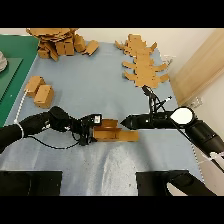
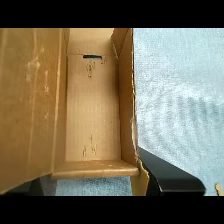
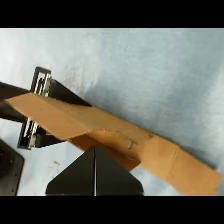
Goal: Fold the box.
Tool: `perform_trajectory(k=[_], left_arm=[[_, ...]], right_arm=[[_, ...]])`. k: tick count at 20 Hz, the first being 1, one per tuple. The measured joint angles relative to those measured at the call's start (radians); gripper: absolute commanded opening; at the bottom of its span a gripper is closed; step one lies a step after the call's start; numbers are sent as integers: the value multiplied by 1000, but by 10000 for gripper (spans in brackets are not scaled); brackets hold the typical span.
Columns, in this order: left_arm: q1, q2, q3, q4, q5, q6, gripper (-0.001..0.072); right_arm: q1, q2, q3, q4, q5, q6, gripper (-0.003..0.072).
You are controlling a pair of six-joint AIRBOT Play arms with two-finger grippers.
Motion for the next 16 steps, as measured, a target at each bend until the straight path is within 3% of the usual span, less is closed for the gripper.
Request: perform_trajectory(k=[3, 6, 10, 16], left_arm=[[0, 0, -1, 0, -2, 0, 335], [0, 0, -1, 0, -4, 0, 335], [0, 0, -2, 0, -5, -2, 335], [0, -6, -6, 8, -4, -3, 335]], right_arm=[[4, 13, -6, 52, 34, 6, 2], [53, -39, -10, 224, 47, -98, 2], [100, -154, -11, 382, -66, -259, 2], [116, -295, -12, 415, -211, -339, 2]])
